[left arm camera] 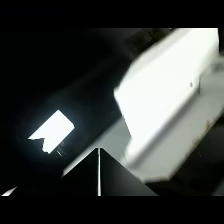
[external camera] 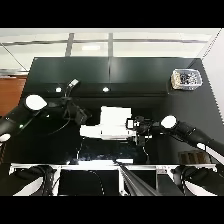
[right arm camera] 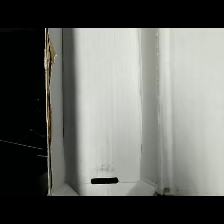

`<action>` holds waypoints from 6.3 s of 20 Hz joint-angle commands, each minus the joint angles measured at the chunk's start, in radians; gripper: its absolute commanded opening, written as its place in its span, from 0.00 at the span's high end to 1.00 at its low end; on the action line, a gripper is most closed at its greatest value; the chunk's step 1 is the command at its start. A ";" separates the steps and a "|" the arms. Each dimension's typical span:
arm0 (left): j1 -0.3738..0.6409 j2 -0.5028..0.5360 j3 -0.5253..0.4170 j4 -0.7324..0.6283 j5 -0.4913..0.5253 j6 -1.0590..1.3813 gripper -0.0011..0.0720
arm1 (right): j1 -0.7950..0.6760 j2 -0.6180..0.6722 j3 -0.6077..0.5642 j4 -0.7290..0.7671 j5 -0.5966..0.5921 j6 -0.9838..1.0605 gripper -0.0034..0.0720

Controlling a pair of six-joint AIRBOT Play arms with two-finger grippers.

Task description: Fold the box and place the chain.

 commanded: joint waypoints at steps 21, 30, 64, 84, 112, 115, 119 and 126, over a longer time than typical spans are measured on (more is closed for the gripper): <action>-0.283 -0.069 -0.101 -0.031 0.229 0.684 0.69 | 0.000 0.001 0.001 0.000 -0.001 0.000 0.83; -0.283 -0.164 -0.104 -0.303 0.313 0.690 0.68 | 0.000 0.001 0.001 0.000 -0.001 0.000 0.83; 0.212 0.207 -0.070 0.428 0.037 -0.375 0.95 | 0.000 0.001 0.001 0.001 -0.001 0.001 0.83; 0.041 -0.263 -0.109 -0.136 -0.078 -0.283 0.94 | 0.000 0.001 0.001 0.000 -0.001 0.001 0.83; -0.023 -0.242 -0.027 -0.302 -0.181 -0.290 0.32 | 0.000 0.001 0.001 0.000 0.000 0.002 0.83; -0.047 -0.241 -0.027 -0.298 -0.147 -0.326 0.32 | 0.000 0.001 0.001 0.000 0.000 0.002 0.83; -0.089 -0.241 -0.012 -0.228 -0.122 -0.381 0.32 | 0.000 0.001 0.001 0.000 -0.001 0.002 0.83; -0.092 -0.241 0.095 -0.003 -0.150 -0.532 0.32 | 0.000 0.001 0.001 0.000 -0.001 0.002 0.83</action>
